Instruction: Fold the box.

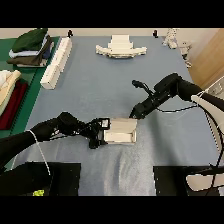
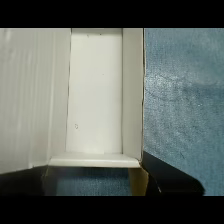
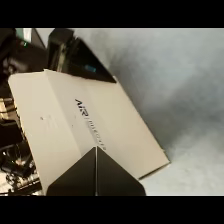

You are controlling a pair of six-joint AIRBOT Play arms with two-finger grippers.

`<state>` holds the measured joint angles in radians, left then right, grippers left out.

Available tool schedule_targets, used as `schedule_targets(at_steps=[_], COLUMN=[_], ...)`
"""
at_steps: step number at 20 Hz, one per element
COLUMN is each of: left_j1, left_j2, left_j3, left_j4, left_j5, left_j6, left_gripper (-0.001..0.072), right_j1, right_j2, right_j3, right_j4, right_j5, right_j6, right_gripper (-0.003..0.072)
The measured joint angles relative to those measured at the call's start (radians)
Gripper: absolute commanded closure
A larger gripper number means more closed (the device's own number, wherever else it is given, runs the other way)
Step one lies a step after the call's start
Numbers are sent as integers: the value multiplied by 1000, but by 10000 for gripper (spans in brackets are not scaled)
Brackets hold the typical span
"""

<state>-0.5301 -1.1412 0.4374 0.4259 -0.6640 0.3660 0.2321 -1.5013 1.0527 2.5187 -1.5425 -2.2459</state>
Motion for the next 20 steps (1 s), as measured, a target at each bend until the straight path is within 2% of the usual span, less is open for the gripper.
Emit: schedule_targets(at_steps=[3,7,14,17,20], left_j1=[0,0,0,0,0], left_j2=[0,0,0,0,0], left_j3=[0,0,0,0,0], left_j4=[0,0,0,0,0], left_j5=[0,0,0,0,0], left_j6=[0,0,0,0,0], left_gripper=[225,225,225,224,225], right_j1=[69,187,401,478,532], right_j2=[60,194,471,562,605], right_j3=[-8,-73,-341,-438,-485], right_j4=[-47,-152,-267,-294,-342], right_j5=[52,254,704,823,880], right_j6=[-23,-35,-73,-85,-91], right_gripper=[671,671,671,670,670])
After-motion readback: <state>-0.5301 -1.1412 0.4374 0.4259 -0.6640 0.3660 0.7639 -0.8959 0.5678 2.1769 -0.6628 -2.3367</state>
